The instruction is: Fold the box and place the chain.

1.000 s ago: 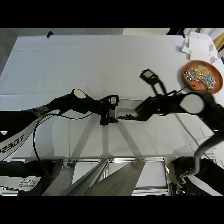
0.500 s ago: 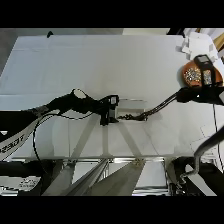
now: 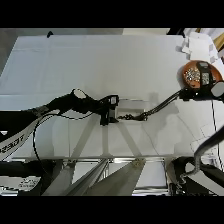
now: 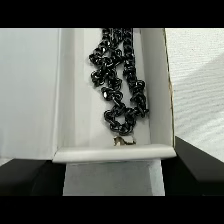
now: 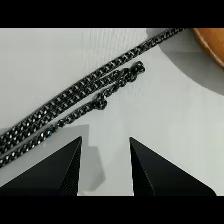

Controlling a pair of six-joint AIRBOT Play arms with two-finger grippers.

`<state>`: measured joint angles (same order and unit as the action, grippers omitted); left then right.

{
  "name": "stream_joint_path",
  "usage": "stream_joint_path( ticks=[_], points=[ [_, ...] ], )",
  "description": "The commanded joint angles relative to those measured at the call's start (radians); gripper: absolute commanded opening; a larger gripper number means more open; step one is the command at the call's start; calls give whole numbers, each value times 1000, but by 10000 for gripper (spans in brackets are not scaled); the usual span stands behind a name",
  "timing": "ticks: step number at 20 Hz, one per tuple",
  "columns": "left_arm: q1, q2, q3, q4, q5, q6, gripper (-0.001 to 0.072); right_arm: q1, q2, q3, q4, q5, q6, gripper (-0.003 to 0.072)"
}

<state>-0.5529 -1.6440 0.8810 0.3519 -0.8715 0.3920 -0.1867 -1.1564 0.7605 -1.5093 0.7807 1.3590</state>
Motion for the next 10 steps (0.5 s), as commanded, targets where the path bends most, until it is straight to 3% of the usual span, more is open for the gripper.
stream_joint_path(
  ticks=[1,10],
  points=[
    [1,1,0,0,0,0,286,-5,-102,0,-5,-50,2,336],
    [1,1,0,0,0,0,286,30,-206,0,-3,-153,-32,288]
  ],
)
